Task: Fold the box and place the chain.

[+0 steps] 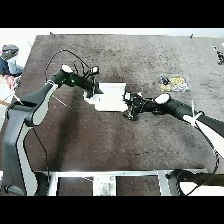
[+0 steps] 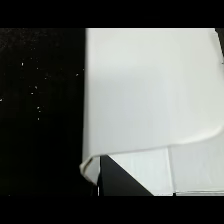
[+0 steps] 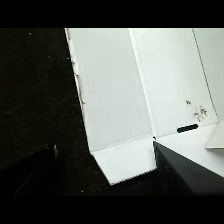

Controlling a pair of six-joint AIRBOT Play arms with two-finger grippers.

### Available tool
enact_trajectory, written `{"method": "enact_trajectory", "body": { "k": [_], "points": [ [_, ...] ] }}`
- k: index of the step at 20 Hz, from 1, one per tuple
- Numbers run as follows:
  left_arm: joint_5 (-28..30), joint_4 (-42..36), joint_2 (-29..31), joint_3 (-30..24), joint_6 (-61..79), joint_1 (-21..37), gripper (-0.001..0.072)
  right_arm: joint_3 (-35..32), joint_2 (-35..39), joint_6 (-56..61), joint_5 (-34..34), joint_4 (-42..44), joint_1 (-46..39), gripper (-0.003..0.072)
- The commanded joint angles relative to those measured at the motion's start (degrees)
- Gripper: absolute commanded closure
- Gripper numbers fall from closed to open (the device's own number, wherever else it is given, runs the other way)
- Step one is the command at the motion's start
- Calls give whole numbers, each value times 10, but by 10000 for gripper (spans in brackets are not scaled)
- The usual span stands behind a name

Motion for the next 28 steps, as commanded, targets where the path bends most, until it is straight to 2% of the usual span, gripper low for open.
{"method": "enact_trajectory", "body": {
  "k": [1,5,19,26,28],
  "points": [
    [-2,-1,0,0,-5,0,697,2,-14,0,-37,-12,14,24],
    [-2,-1,0,0,-4,0,698,16,-35,5,-63,-12,21,24],
    [0,0,-2,0,-4,0,697,57,-16,26,-90,-12,5,24],
    [0,-1,-2,0,-4,0,698,123,-38,23,29,-12,-44,23],
    [0,-1,-2,0,-4,0,697,141,-54,24,40,-12,-51,3]
  ]
}}
